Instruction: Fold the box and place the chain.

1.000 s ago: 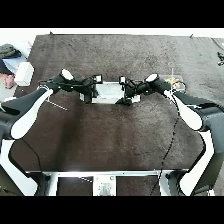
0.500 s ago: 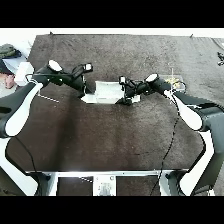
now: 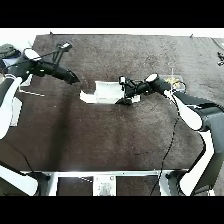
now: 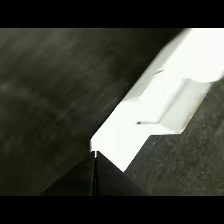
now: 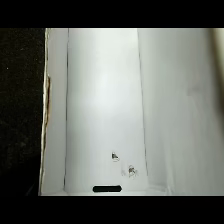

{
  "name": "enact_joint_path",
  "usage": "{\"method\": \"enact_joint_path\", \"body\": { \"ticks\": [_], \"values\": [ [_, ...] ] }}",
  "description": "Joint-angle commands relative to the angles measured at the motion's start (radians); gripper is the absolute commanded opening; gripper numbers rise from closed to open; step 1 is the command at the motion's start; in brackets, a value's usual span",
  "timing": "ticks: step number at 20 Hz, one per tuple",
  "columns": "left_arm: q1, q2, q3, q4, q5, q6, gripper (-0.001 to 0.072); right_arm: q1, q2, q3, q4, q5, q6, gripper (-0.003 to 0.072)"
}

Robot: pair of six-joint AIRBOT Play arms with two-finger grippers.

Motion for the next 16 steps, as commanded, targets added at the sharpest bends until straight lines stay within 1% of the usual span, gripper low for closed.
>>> {"method": "enact_joint_path", "body": {
  "ticks": [1, 5, 7, 14, 16],
  "values": [
    [0.07, 0.008, -0.059, 0.001, -0.003, -0.178, 0.0008, 0.001, 0.0, 0.0, 0.0, 0.0, 0.0, 0.0437],
    [0.083, 0.007, -0.165, 0.006, 0.024, -0.252, 0.0009, 0.001, 0.0, 0.0, 0.0, 0.0, 0.0, 0.0437],
    [0.081, -0.003, -0.198, -0.003, 0.036, -0.285, 0.0009, 0.001, 0.0, 0.0, 0.0, 0.0, 0.0, 0.0437],
    [0.078, -0.1, -0.201, -0.164, 0.002, -0.312, 0.001, 0.001, 0.0, 0.0, 0.0, 0.0, 0.0, 0.0437],
    [0.065, -0.122, -0.201, -0.164, -0.003, -0.317, 0.0009, 0.001, 0.0, 0.0, 0.0, 0.0, 0.0, 0.0437]
  ]
}}
